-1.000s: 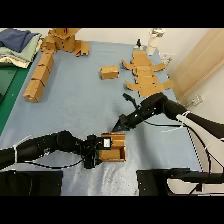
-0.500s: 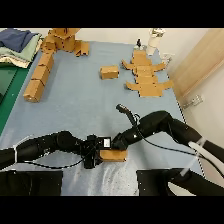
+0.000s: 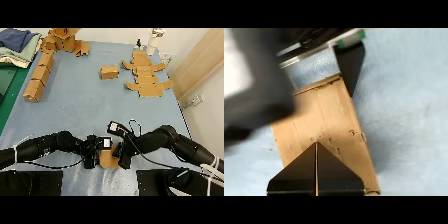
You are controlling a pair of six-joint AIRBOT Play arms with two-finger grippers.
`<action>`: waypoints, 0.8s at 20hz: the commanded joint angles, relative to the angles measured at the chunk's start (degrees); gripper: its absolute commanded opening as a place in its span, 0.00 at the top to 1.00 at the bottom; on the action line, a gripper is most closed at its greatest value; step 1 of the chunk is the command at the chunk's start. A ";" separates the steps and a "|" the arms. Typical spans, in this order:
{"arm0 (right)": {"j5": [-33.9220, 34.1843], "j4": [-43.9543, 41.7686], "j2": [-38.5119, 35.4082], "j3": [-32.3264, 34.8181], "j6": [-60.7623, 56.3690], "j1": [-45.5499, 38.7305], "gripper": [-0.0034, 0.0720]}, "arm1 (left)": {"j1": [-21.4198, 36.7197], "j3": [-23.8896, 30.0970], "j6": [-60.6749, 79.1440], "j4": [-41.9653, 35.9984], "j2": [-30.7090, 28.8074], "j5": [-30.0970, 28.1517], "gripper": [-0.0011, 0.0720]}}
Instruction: Fold the box.
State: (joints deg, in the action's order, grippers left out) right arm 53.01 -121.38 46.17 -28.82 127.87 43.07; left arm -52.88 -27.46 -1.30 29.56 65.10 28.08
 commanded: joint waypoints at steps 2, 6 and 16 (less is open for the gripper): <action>-4.46 12.33 -7.34 0.11 -5.53 8.13 0.95 | 0.04 -0.02 0.02 0.00 -0.04 -0.02 0.37; -4.59 13.22 -10.40 1.29 -4.46 10.32 0.53 | 0.04 -0.02 0.02 0.00 -0.04 -0.02 0.37; -7.65 19.63 -4.15 2.01 5.16 10.29 0.26 | 0.04 -0.02 0.02 0.00 -0.04 0.11 0.37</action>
